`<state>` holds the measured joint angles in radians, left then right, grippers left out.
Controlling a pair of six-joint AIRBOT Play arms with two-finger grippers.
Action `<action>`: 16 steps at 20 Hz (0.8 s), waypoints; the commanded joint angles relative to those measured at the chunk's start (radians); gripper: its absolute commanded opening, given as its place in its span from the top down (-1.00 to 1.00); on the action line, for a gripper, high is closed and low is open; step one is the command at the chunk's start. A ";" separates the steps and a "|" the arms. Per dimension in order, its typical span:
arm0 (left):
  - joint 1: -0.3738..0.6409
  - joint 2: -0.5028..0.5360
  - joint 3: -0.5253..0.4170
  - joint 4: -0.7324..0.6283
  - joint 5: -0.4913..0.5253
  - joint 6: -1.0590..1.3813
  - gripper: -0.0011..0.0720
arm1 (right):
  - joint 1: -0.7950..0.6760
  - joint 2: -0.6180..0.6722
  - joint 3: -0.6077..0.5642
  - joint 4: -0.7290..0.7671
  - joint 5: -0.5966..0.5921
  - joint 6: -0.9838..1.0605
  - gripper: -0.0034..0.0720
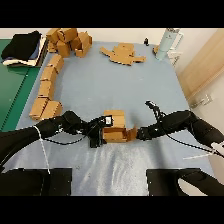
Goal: Fold the box.
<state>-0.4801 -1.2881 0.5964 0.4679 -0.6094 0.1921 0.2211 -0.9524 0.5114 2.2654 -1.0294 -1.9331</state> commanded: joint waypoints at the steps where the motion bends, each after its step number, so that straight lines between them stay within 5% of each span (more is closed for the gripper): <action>1: 0.000 0.000 0.001 0.000 0.000 0.000 -0.43 | 0.017 0.002 0.001 0.055 0.000 -0.023 0.05; 16: 0.000 0.000 0.001 0.000 0.000 0.000 -0.43 | 0.170 -0.057 0.068 0.035 0.132 0.060 -0.11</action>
<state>-0.4801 -1.2881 0.5964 0.4675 -0.6094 0.1917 0.3424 -0.9787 0.5694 2.3119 -0.9550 -1.9034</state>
